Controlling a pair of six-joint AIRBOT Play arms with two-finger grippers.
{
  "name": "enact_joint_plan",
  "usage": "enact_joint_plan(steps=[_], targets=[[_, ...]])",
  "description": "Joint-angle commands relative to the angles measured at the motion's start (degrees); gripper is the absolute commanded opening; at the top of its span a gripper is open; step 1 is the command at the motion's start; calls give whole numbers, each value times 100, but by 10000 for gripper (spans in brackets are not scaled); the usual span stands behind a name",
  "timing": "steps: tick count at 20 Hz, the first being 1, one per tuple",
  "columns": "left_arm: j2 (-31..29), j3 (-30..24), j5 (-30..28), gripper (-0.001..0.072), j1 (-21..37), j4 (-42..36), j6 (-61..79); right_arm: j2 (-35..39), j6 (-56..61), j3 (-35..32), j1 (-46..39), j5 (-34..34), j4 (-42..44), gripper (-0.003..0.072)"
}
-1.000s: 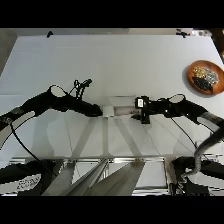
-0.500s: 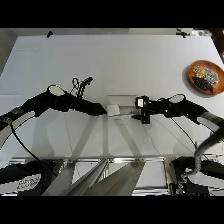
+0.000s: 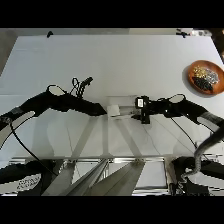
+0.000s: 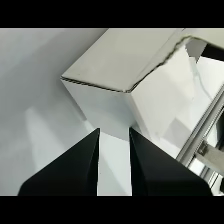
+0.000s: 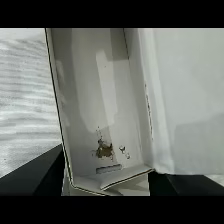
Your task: Fold the box and place the chain.
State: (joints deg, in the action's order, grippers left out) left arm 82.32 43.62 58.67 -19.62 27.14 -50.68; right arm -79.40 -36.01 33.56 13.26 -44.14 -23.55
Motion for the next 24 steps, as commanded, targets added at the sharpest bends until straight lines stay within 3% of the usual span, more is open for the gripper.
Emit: enact_joint_plan(steps=[1, 3, 12, 21, 24], targets=[[-2, -2, 175, 187, 197, 643, -404, 4, 11, 0, 0, 0, 2, 401], [-2, -2, 190, 138, 328, 894, -592, 4, 11, 0, 0, 0, 2, 401], [-2, -2, 378, 154, 358, -146, 442, 4, 11, 0, 0, 0, 2, 401], [0, -2, 487, 156, 350, -164, 461, 4, 11, 0, 0, 0, 2, 401], [2, -2, 260, 158, 321, -299, 205, 4, 11, 0, 0, 0, 2, 401]])
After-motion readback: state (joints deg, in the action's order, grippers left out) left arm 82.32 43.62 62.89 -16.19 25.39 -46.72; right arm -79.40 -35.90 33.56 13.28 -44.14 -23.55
